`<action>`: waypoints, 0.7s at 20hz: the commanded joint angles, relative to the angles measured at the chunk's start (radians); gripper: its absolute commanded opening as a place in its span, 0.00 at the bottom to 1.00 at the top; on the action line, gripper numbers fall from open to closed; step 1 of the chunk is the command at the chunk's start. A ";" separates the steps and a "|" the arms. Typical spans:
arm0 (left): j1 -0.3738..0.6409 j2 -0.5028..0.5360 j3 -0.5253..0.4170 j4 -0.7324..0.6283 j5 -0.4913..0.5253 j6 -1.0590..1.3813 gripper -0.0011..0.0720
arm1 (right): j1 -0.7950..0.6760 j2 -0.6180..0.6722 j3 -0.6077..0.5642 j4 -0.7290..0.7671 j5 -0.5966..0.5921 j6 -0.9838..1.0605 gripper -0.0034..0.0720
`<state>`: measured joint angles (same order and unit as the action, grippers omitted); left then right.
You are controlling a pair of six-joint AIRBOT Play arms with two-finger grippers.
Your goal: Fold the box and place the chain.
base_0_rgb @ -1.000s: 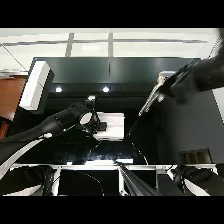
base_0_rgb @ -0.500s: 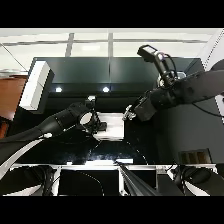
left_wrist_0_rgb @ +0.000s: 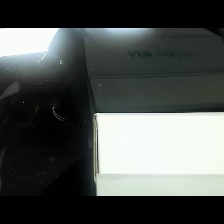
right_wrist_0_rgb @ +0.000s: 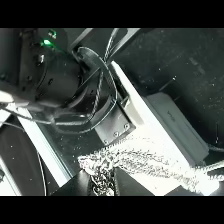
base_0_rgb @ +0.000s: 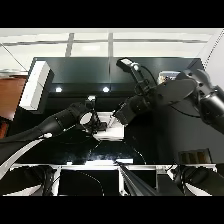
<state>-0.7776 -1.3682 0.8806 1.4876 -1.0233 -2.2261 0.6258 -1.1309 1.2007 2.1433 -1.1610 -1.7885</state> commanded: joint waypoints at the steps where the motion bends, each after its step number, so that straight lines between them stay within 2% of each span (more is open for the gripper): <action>1: 0.001 -0.001 0.000 0.000 0.001 0.000 0.05 | 0.003 -0.024 -0.001 -0.013 0.024 0.001 0.08; 4: 0.001 -0.001 0.000 0.000 0.001 0.000 0.05 | 0.004 -0.026 -0.001 -0.032 0.021 0.001 0.08; 8: 0.001 0.000 0.000 0.000 -0.003 0.001 0.05 | -0.009 -0.004 0.000 -0.168 -0.012 0.043 0.08; 14: 0.001 -0.001 0.000 0.020 -0.003 0.000 0.05 | -0.114 0.091 0.000 -0.156 -0.175 0.045 0.08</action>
<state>-0.7773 -1.3682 0.8806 1.4971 -1.0245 -2.2261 0.5507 -1.0767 1.1995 1.9968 -1.2461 -1.7500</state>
